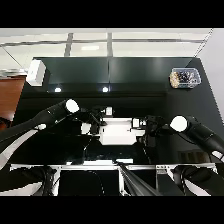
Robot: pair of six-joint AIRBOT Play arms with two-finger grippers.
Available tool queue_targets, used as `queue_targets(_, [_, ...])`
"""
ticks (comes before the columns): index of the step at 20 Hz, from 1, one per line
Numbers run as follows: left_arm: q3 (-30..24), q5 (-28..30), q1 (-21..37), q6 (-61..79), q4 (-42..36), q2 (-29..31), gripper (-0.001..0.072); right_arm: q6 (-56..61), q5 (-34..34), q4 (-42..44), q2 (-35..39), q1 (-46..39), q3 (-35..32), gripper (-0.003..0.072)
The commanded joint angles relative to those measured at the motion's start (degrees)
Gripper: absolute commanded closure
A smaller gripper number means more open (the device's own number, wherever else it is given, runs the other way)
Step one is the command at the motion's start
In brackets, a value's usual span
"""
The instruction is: Fold the box and place the chain.
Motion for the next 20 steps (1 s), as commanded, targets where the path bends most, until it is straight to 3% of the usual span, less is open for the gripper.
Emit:
queue_targets(1, [-0.04,0.02,-0.04,0.07,0.24,-0.07,0.0683,-0.63,0.39,2.21,-1.81,2.03,0.0,0.0067])
queue_targets(9, [-0.04,0.0,-0.04,0.07,0.24,-0.07,0.0683,-0.68,-1.01,14.95,-2.38,3.21,-1.14,0.0066])
queue_targets(15, [-0.04,-0.02,-0.04,0.07,0.24,-0.07,0.0683,-1.73,-3.45,7.17,-2.1,3.19,3.78,0.0067])
queue_targets(20, [-0.04,-0.11,-0.04,0.04,0.22,-0.07,0.0683,-1.25,-5.22,6.34,-2.05,1.25,6.84,0.0067])
